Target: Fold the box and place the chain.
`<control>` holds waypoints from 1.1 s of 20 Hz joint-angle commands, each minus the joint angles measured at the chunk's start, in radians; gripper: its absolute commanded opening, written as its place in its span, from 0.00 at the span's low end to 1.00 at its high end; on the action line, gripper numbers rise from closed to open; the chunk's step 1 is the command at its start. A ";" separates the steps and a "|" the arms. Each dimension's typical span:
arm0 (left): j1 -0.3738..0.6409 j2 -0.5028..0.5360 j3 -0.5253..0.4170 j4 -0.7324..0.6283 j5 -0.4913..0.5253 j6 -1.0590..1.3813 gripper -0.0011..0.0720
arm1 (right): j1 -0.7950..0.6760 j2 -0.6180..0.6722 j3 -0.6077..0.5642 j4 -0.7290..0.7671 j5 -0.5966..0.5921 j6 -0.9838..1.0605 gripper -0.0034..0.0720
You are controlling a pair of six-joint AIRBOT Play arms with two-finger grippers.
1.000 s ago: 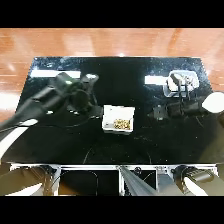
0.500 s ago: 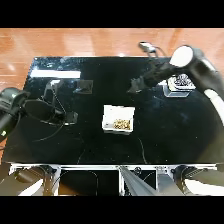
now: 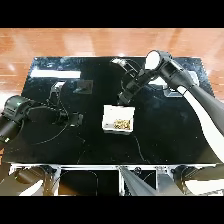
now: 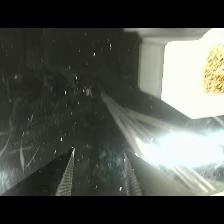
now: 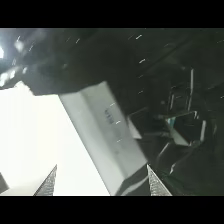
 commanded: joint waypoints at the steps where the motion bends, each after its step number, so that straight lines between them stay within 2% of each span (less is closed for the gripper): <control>1: -0.001 0.001 -0.003 -0.003 -0.051 0.003 0.58 | 0.015 -0.007 0.005 -0.002 0.084 -0.040 1.00; 4: -0.001 0.001 -0.003 -0.003 -0.051 0.003 0.58 | 0.023 -0.001 0.005 -0.004 0.141 -0.050 1.00; 11: -0.001 0.001 -0.003 -0.008 -0.051 0.003 0.58 | 0.047 0.027 -0.012 -0.005 0.154 -0.050 0.99; 15: -0.001 0.001 -0.003 -0.007 -0.052 0.003 0.58 | 0.119 0.028 -0.047 -0.132 0.169 -0.018 0.99; 22: -0.002 0.001 -0.003 -0.015 -0.086 0.003 0.58 | 0.188 0.032 -0.046 -0.210 0.132 -0.002 0.99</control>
